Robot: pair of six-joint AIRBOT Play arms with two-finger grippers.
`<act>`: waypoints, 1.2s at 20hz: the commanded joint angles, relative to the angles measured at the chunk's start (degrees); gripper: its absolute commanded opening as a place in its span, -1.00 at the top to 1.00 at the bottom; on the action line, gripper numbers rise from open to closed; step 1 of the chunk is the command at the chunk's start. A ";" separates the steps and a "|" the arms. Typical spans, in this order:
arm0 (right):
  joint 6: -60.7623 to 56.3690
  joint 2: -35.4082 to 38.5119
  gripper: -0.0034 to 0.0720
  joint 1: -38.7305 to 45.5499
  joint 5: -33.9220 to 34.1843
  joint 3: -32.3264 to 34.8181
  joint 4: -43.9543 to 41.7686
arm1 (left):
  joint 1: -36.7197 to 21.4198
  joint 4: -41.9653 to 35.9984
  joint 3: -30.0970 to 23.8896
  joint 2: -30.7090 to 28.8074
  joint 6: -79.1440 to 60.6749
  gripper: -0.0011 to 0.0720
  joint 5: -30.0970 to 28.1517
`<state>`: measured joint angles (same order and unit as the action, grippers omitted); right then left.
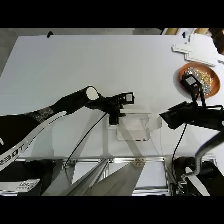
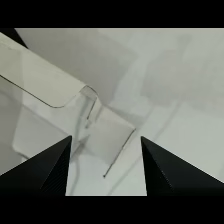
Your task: Fold the box and place the chain.
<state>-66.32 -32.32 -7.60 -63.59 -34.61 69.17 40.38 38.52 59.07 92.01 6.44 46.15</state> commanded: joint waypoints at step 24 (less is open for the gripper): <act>2.36 0.04 -0.35 -0.07 1.70 -0.04 0.00 | 0.07 3.32 -0.07 -2.05 7.69 0.97 -1.36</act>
<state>-64.23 -32.32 -7.60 -61.82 -34.63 69.19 40.45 42.89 58.96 89.89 15.16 45.21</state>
